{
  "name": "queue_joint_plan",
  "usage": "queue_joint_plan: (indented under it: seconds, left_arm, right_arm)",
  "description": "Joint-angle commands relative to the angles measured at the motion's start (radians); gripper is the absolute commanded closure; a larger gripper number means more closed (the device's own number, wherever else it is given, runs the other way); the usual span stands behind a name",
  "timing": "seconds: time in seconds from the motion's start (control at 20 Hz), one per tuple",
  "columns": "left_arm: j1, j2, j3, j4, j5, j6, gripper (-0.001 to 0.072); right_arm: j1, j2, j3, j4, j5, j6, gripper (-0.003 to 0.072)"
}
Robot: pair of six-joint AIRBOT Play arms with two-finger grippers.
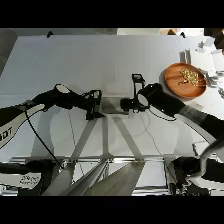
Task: Fold the box and place the chain.
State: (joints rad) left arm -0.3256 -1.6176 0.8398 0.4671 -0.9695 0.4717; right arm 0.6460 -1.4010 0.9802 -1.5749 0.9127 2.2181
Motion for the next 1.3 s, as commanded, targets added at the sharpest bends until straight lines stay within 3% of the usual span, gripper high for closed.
queue_joint_plan:
  seconds: [0.0,0.25,0.45,0.6,0.8,1.0,1.25]
  left_arm:
    - [0.0,0.0,0.0,-0.002,0.001,-0.001,0.0433]
    - [0.0,0.0,0.0,-0.003,0.0,-0.001,0.0433]
    - [0.0,0.0,0.0,-0.003,0.001,-0.002,0.0433]
    - [0.0,0.0,0.0,-0.003,0.001,-0.001,0.0433]
    - [0.0,0.0,0.0,-0.003,0.0,-0.001,0.0433]
    - [0.0,0.0,0.0,-0.003,0.0,-0.001,0.0433]
    - [0.0,0.0,0.0,-0.003,0.001,-0.001,0.0433]
  right_arm:
    - [0.001,0.094,0.0,0.0,0.1,-0.006,0.0141]
    - [-0.034,0.291,0.0,-0.048,0.111,-0.107,0.0141]
    - [-0.266,0.357,0.001,-0.097,0.112,-0.222,0.0137]
    - [-0.497,0.333,0.001,-0.096,0.073,-0.342,-0.0005]
    - [-0.732,0.237,0.044,-0.093,-0.002,-0.365,-0.0005]
    - [-0.84,0.015,0.241,-0.092,0.023,-0.419,-0.0006]
    - [-0.953,-0.19,0.353,-0.095,-0.1,-0.383,-0.0006]
